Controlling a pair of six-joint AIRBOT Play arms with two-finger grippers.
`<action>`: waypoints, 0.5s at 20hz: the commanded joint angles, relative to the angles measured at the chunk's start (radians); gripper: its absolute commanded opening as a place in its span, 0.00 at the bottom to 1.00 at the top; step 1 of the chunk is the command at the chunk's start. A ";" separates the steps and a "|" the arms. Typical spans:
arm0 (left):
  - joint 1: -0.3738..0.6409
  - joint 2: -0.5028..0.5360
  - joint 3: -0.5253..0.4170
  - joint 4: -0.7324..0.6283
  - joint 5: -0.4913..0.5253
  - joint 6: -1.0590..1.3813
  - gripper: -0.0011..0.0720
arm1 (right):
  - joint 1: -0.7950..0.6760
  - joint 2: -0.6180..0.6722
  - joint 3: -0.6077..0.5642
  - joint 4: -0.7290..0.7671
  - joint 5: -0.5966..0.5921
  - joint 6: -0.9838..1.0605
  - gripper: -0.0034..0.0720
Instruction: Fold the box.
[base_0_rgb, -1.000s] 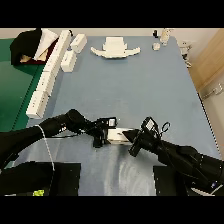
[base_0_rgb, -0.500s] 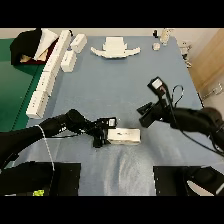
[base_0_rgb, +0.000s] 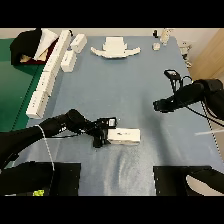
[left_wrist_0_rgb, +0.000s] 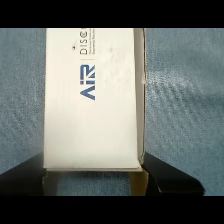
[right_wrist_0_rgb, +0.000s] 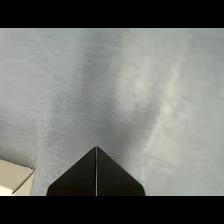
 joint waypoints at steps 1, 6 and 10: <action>0.000 0.001 0.000 0.000 0.000 0.000 0.62 | -0.032 -0.086 0.013 -0.008 -0.021 0.057 0.05; 0.000 0.001 0.000 0.000 0.000 0.000 0.62 | -0.032 -0.097 0.012 -0.009 -0.023 0.057 0.05; 0.000 0.001 0.000 0.000 0.000 0.000 0.62 | -0.032 -0.097 0.012 -0.009 -0.023 0.057 0.05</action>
